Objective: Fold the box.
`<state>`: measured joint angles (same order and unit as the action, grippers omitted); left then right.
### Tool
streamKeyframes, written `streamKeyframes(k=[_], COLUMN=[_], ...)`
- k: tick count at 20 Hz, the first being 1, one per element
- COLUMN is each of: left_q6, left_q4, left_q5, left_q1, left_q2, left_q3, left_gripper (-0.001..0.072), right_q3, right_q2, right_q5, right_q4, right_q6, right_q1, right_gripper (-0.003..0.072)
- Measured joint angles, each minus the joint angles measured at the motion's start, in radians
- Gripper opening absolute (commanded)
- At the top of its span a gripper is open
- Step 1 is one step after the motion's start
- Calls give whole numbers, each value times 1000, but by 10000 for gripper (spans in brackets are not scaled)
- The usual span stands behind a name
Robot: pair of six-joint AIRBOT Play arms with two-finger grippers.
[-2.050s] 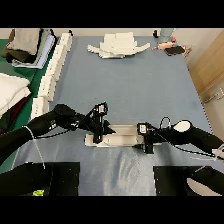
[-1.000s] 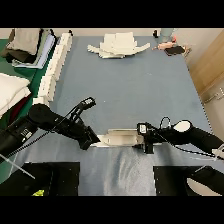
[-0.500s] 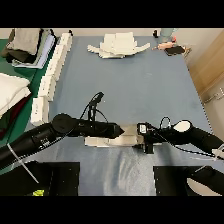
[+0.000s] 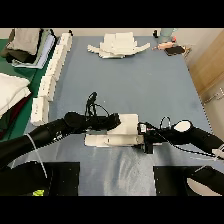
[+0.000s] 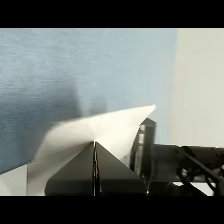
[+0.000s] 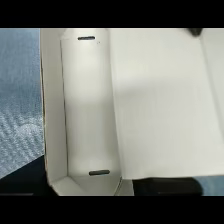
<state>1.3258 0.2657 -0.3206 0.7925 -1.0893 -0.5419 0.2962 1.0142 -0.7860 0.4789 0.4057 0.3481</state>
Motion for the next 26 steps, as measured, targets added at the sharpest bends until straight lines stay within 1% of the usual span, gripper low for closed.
streamKeyframes(k=[3,6,12,19,21,23,25,26], left_q6=[5,6,-14,-100,-157,-182,-154,-136], left_q4=[2,11,45,58,66,131,265,353], left_q5=[-29,-45,-80,-121,-155,-198,-244,-272], left_q1=[-7,-27,-108,-130,-131,-132,-133,-133], left_q2=[-43,-60,-68,-63,-33,28,116,166], left_q3=[0,0,-7,-60,-70,-75,-74,-72], left_gripper=[16,16,16,15,15,15,16,17], right_q3=[0,0,0,0,0,0,0,0], right_q2=[0,0,0,0,0,0,0,0], right_q5=[0,1,2,2,2,2,2,2], right_q4=[0,1,3,5,6,7,8,8], right_q6=[0,3,3,3,3,3,3,3], right_q1=[0,0,0,1,1,1,1,1], right_gripper=[514,515,515,515,515,515,515,515])
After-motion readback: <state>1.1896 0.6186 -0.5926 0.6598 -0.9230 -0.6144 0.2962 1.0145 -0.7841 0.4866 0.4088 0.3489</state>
